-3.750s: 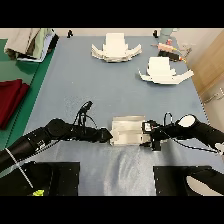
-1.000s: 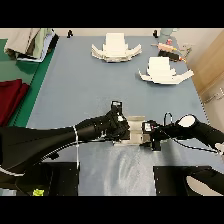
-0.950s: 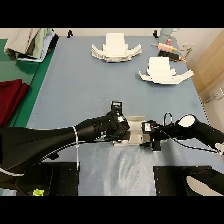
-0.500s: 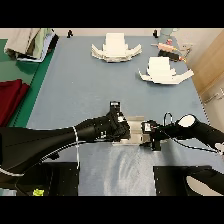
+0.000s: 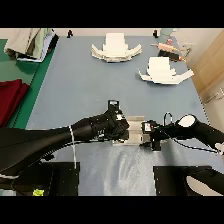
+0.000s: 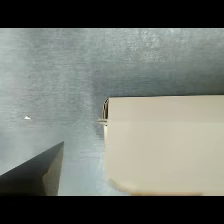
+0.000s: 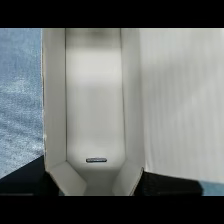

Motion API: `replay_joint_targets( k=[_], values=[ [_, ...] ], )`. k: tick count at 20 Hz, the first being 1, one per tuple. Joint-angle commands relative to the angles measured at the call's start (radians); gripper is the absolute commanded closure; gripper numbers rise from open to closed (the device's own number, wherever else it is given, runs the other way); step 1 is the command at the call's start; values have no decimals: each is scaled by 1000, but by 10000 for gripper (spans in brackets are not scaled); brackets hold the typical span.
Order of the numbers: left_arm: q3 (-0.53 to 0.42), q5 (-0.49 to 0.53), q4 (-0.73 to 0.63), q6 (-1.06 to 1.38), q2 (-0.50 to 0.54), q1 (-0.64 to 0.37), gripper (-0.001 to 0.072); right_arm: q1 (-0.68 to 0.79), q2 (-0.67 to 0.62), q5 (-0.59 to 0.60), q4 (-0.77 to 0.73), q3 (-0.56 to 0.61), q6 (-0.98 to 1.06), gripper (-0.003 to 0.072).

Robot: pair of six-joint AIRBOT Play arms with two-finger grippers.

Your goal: Fold the box.

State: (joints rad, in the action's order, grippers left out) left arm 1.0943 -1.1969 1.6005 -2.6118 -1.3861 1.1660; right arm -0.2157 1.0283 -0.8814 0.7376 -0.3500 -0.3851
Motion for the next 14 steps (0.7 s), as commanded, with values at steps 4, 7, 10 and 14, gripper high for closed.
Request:
replay_joint_targets(
  k=[4,7,10,14],
  values=[
    [56,-160,18,54,106,-58,264,0,1,0,0,0,0,150],
    [58,-236,20,145,152,-96,694,0,1,0,0,0,0,150],
    [58,-204,62,164,157,-100,694,0,1,0,0,0,0,151],
    [58,-100,74,524,159,-106,694,0,1,0,0,0,0,150]
  ],
)
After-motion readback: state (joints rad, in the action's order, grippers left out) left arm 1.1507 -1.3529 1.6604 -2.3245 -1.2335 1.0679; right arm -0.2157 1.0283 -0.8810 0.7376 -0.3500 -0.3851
